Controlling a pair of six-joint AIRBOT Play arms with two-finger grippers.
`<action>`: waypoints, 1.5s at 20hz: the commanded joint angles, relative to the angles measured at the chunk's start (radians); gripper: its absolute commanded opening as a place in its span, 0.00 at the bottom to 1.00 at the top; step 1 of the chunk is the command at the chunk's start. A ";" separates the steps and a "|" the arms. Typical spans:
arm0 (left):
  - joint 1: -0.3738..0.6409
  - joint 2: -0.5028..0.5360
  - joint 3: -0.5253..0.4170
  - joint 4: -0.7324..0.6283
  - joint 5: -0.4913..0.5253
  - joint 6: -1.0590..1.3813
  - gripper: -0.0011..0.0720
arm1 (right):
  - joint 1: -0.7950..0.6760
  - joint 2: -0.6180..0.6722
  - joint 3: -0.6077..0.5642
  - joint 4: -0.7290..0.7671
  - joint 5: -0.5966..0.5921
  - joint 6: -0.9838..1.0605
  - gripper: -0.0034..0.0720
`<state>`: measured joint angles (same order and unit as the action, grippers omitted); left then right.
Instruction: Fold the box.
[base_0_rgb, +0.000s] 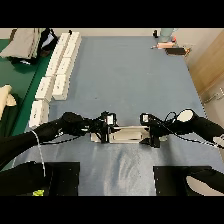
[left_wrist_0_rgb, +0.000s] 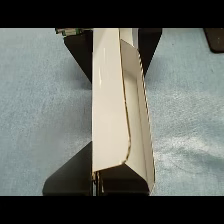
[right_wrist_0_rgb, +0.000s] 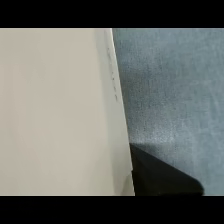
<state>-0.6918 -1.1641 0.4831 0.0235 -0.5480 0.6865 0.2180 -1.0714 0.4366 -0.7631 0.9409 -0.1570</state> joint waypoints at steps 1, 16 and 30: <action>0.000 0.000 0.000 -0.001 -0.005 0.000 0.04 | 0.000 0.000 0.001 0.000 0.000 0.000 0.77; 0.052 0.268 0.000 0.558 0.061 -0.803 0.69 | 0.000 0.000 0.001 0.000 0.000 0.000 0.77; 0.043 0.181 0.129 0.302 -0.272 -1.804 0.03 | 0.000 0.000 0.001 0.000 0.000 0.000 0.77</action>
<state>-0.6464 -0.8726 0.5518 0.5056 -0.8299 -1.0153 0.2180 -1.0714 0.4366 -0.7628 0.9409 -0.1570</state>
